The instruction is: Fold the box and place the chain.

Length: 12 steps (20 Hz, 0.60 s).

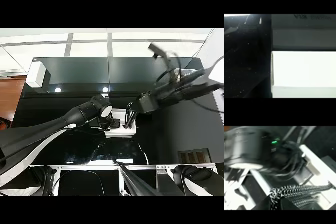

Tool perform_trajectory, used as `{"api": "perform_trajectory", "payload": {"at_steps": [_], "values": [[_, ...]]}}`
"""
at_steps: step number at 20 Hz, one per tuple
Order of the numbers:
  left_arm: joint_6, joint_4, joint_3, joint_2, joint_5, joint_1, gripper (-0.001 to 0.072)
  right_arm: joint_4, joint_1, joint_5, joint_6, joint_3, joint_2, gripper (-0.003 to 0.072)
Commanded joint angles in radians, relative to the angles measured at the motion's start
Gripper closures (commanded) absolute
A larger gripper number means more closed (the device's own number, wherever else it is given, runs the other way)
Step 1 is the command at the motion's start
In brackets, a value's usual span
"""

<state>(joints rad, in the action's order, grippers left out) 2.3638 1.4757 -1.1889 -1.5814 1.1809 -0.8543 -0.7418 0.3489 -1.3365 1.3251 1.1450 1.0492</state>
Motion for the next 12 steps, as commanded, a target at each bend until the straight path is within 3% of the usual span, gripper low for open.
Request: {"api": "perform_trajectory", "payload": {"at_steps": [1, 8, 10, 12], "values": [[0.0, 0.0, -0.001, 0.0, 0.001, 0.0, 0.0681, -0.116, 0.021, 0.175, 0.048, -0.15, 0.001, 0.0672], [0.0, 0.0, -0.001, 0.0, -0.003, 0.0, 0.068, -0.138, 0.053, 0.294, 0.066, -0.257, 0.002, 0.0655], [0.0, 0.001, -0.001, 0.0, -0.003, 0.0, 0.0681, -0.149, 0.045, 0.303, 0.069, -0.257, 0.002, 0.0344], [0.0, 0.0, -0.001, 0.0, -0.002, 0.0, 0.0681, -0.153, 0.0, 0.254, 0.069, -0.255, 0.0, 0.0328]]}}
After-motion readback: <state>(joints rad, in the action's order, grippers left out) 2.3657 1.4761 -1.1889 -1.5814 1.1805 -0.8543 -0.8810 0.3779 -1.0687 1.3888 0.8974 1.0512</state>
